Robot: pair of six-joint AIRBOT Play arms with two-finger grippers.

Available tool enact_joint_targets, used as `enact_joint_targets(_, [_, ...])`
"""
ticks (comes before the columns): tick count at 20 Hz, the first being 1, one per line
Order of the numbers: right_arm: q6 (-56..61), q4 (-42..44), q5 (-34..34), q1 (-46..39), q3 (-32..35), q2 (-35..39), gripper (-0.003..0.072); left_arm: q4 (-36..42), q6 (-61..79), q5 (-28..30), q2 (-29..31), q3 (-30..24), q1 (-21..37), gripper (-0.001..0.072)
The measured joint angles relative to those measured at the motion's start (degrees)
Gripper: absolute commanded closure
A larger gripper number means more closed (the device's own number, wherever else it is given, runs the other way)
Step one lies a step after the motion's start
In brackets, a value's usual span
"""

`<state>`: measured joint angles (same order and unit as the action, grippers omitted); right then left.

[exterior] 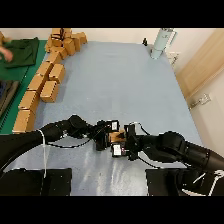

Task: Fold the box.

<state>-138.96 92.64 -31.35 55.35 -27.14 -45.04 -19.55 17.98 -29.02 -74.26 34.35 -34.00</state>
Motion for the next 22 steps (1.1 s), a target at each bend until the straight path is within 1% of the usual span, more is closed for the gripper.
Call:
enact_joint_targets(1, [0.0, 0.0, -0.3, 0.0, 0.0, 1.0, 0.0567, 0.0, 0.0, 0.0, 0.0, 0.0, 0.0, 0.0187])
enact_joint_targets(2, [0.0, -0.2, -0.9, -0.1, 0.0, 1.8, 0.063, 0.0, 0.0, 0.0, 0.0, 0.0, 0.0, 0.0187])
enact_joint_targets(4, [1.1, -2.3, -3.0, -0.5, 0.0, 3.2, 0.0678, 0.0, 0.0, 0.0, 0.0, 0.0, 0.0, 0.0187])
enact_joint_targets(8, [4.1, -5.6, -6.7, -1.6, 0.0, 3.9, 0.0678, 0.0, 0.0, 0.0, 0.0, 0.0, 0.0, 0.0187])
enact_joint_targets(11, [5.0, -6.6, -7.7, -2.0, 0.1, 3.2, 0.0679, 0.0, 0.0, 0.0, 0.0, 0.0, 0.0, 0.0187])
enact_joint_targets(18, [5.8, -6.8, -8.1, -2.1, 0.0, 0.3, 0.0678, 0.0, 0.0, 0.0, 0.0, 0.0, 0.0, 0.0187])
enact_joint_targets(22, [5.9, -6.8, -8.4, -2.1, 0.0, 0.7, 0.0678, 0.0, 0.0, 0.0, 0.0, 0.0, 0.0, 0.0187])
